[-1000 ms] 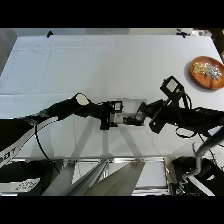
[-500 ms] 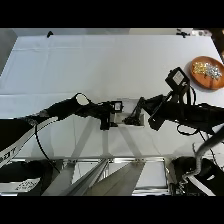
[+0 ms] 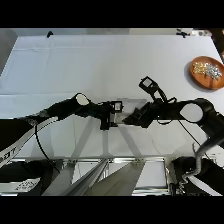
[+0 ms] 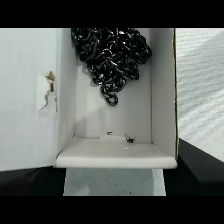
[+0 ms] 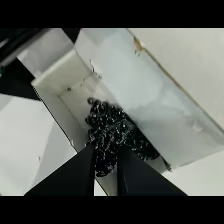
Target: Fold the box and place the chain.
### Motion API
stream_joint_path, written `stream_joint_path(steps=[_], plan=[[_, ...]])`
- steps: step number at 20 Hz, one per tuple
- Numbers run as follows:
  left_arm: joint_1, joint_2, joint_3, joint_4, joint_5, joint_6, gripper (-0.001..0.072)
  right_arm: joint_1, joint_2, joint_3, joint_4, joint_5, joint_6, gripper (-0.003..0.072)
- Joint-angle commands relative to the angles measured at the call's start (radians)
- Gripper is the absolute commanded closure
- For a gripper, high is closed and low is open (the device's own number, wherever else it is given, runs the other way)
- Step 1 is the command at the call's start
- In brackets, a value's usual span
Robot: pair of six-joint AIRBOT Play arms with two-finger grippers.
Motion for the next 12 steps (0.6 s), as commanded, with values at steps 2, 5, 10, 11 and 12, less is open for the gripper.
stream_joint_path(steps=[2, 5, 10, 11, 12], plan=[[0.0, 0.0, 0.001, 0.0, 0.0, 0.0, 0.0264, 0.0, -0.082, 0.001, -0.006, 0.044, 0.026, 0.0582], [0.0, 0.0, 0.001, 0.0, 0.0, 0.0, 0.0264, -0.001, -0.08, 0.002, -0.007, 0.038, 0.027, 0.0486], [0.0, 0.0, 0.001, 0.0, 0.0, 0.0, 0.0264, -0.001, 0.006, 0.002, -0.015, 0.045, 0.034, 0.0391], [0.0, 0.0, 0.001, 0.0, 0.0, 0.0, 0.0264, -0.001, 0.04, 0.002, -0.057, 0.047, 0.074, 0.0394], [0.0, 0.0, 0.001, 0.0, 0.0, 0.0, 0.0264, -0.001, 0.079, 0.002, -0.135, 0.051, 0.129, 0.0397]])
